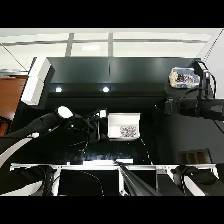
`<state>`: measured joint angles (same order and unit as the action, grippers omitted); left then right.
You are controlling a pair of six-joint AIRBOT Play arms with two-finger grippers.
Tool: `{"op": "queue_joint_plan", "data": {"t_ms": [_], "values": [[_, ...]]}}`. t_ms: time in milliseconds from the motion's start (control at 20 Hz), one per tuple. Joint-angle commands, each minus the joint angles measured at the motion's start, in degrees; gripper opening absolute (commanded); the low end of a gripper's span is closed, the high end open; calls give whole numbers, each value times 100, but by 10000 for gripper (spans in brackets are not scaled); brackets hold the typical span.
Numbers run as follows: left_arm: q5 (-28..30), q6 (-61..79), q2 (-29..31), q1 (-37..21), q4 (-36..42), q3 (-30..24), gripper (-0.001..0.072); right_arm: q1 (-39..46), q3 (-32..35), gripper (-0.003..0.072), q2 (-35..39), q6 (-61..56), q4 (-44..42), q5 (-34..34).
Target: Fold the box and place the chain.
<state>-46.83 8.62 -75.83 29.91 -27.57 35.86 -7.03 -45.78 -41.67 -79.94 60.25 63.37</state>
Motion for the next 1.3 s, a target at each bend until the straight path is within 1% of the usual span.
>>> {"op": "queue_joint_plan", "data": {"t_ms": [0,450,750,1250], "values": [[28,-7,-17,7,22,4,705,-2,-4,534,2,-2,0,9],[22,118,-39,9,109,4,704,-2,-4,534,2,-2,-2,9],[-103,271,-39,13,105,4,703,-2,-4,534,2,-2,-4,68],[-13,317,-20,2,107,11,704,-4,-2,534,2,-4,-20,162]]}}
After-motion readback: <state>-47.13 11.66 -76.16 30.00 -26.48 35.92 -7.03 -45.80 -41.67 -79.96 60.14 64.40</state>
